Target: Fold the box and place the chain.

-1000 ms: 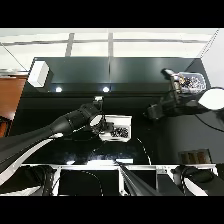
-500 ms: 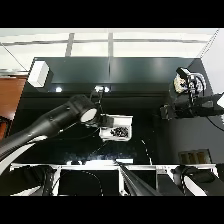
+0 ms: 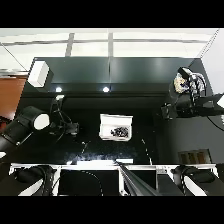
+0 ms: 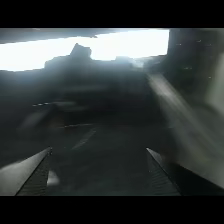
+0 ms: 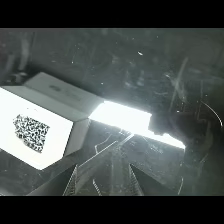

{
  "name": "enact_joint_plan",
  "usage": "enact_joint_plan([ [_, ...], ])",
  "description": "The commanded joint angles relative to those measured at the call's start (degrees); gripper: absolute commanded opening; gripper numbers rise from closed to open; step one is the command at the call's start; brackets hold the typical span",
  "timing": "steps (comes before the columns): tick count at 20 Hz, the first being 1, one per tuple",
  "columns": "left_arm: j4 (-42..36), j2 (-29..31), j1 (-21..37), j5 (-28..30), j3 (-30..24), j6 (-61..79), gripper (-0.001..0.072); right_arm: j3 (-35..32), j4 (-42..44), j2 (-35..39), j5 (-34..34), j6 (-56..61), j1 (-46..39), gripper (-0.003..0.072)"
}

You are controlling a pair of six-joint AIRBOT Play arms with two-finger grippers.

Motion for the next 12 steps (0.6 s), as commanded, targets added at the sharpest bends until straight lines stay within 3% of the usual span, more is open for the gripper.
enact_joint_plan([
  [1, -28.5, -1.0, 10.0, 12.1, -7.1, 36.1, 0.0711, 0.0, -0.1, 0.0, -0.4, 1.4, 0.0, 0.0373],
  [3, -36.9, -3.3, 9.1, 8.2, -6.7, 64.3, 0.0708, 0.0, -0.1, 0.0, -0.3, 1.6, 0.0, 0.0373],
  [5, -36.5, -3.6, 7.0, 5.2, -6.4, 84.0, 0.0707, 0.0, -0.1, 0.0, 0.8, 3.3, 0.0, 0.0373],
  [9, -37.1, -4.2, 3.8, 11.7, -6.1, 108.2, 0.071, 0.0, -0.2, 0.0, 1.8, 3.8, 0.0, 0.0373],
  [12, -42.7, -9.9, 3.3, 12.9, -4.7, 115.3, 0.071, 0.0, -0.2, 0.0, 1.3, 4.4, 0.0, 0.0373],
])
